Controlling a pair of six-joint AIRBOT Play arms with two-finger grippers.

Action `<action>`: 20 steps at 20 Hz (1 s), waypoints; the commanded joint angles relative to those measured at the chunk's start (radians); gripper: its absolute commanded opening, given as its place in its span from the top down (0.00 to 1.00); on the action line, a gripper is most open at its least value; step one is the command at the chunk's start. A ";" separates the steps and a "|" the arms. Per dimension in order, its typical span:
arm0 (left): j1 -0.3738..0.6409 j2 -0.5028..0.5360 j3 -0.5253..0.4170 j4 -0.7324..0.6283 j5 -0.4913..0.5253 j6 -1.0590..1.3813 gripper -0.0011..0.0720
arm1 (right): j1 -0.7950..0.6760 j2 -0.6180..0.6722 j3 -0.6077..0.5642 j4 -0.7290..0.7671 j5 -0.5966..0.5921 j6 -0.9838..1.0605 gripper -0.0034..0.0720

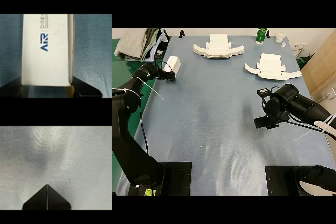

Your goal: Fold the box.

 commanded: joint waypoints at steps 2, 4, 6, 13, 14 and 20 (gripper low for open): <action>0.001 -0.003 0.003 0.001 0.029 -0.001 0.37 | 0.000 -0.001 0.001 0.001 0.000 0.000 0.95; 0.001 -0.003 0.003 -0.008 0.029 -0.002 0.37 | 0.000 -0.001 0.001 0.000 0.000 0.000 0.95; 0.001 -0.003 0.003 -0.017 0.032 -0.001 0.37 | 0.000 -0.001 0.001 0.000 0.000 0.000 0.95; 0.003 0.004 0.003 -0.016 -0.001 -0.011 0.01 | 0.000 -0.001 0.001 0.000 0.000 0.000 0.95; 0.010 0.015 0.003 -0.009 -0.026 -0.011 0.01 | 0.000 -0.001 0.001 0.001 0.000 0.000 0.95; 0.095 0.192 0.014 0.010 -0.434 -0.012 0.02 | 0.000 -0.001 0.001 0.000 0.000 0.000 0.95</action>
